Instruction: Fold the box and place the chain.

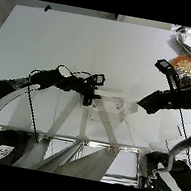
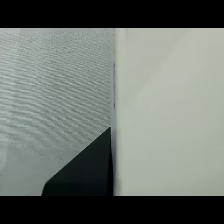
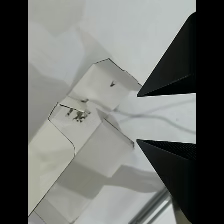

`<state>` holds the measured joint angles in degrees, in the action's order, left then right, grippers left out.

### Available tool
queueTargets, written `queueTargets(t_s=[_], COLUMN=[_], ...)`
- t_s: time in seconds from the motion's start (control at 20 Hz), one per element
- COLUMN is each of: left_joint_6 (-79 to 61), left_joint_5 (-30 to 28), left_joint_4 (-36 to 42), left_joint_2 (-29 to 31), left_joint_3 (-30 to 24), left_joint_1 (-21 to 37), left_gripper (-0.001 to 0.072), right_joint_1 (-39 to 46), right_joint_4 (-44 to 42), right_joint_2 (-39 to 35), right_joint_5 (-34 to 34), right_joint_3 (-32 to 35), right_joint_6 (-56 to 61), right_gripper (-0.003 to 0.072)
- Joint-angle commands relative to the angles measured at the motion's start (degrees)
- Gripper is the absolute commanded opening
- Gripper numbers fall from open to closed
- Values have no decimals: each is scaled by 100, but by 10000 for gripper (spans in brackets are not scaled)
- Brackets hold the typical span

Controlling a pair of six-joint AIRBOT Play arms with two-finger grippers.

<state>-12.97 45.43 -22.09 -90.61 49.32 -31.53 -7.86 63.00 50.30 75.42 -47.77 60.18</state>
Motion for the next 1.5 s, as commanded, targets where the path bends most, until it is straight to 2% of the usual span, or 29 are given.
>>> queueTargets(t_s=[0.0,0.4,0.45,0.5,0.55,0.65,0.85,0.9,0.95,1.0,1.05,1.1,1.2,1.45], left_joint_6=[90,98,98,98,98,98,98,98,98,98,98,98,98,98], left_joint_5=[-20,-20,-22,-22,-22,-20,-20,-20,-22,-22,-24,-13,-22,-20], left_joint_4=[-17,-20,-22,-22,-22,-22,-22,-22,-22,-22,-20,-22,-22,-22], left_joint_2=[-2,-2,-2,-2,-2,-2,-2,-2,-2,-2,-2,-2,-2,-2], left_joint_3=[-2,-4,-4,-4,-4,-2,-4,-4,-4,-4,-2,-4,-2,-2], left_joint_1=[-2,-2,0,0,-2,0,0,0,0,0,0,0,0,-2], left_gripper=[11,11,11,11,11,11,11,11,11,11,11,11,11,11], right_joint_1=[0,0,0,-7,-35,-247,-1217,-1504,-1759,-1963,-1917,-1906,-1934,-2240], right_joint_4=[-2,-4,-7,-11,-9,7,26,94,271,420,411,507,730,785], right_joint_2=[-4,-4,-4,-4,-4,13,229,297,367,415,413,398,247,-319], right_joint_5=[22,24,46,162,348,651,452,308,157,4,-168,-345,-1073,-2702], right_joint_3=[-7,-7,-7,-7,-7,20,232,271,286,295,304,356,754,2319], right_joint_6=[0,-2,-70,-273,-507,-1172,-2660,-2802,-2778,-2745,-2745,-2745,-2907,-4111], right_gripper=[299,297,254,57,16,16,17,44,145,284,428,541,694,700])
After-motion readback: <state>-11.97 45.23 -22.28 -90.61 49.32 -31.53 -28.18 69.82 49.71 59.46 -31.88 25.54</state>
